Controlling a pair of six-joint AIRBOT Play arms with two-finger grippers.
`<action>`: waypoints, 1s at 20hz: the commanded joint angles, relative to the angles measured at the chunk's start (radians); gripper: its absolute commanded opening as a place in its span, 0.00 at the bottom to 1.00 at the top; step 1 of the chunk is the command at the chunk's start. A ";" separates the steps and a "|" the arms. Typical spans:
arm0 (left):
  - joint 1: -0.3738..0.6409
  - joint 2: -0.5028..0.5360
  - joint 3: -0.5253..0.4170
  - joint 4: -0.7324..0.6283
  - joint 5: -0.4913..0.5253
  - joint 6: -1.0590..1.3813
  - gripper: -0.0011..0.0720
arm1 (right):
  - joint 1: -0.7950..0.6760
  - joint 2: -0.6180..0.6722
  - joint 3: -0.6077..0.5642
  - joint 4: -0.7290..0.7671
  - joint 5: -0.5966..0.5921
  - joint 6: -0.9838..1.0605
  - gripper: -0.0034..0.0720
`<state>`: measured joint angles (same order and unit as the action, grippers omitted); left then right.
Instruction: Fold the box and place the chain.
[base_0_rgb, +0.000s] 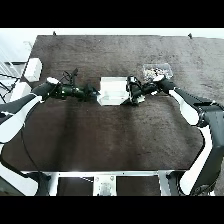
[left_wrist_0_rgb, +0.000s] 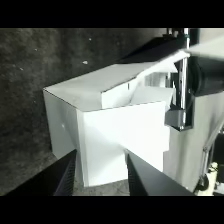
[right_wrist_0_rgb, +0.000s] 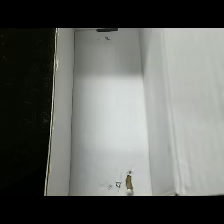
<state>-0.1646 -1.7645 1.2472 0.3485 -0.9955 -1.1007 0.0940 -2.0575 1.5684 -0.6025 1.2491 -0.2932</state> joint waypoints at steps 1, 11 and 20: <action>-0.019 0.001 0.029 0.072 0.021 -0.060 0.61 | 0.000 -0.001 0.000 0.000 0.000 0.000 0.70; -0.106 0.001 0.170 0.376 0.040 -0.325 0.61 | 0.000 -0.001 0.000 0.000 0.000 0.000 0.70; -0.167 0.000 0.224 0.515 0.019 -0.471 0.61 | 0.000 -0.001 0.000 0.000 0.000 0.000 0.70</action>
<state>-0.3149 -1.7645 1.4605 0.8169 -0.9810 -1.5204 0.0940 -2.0575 1.5688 -0.6025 1.2491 -0.2932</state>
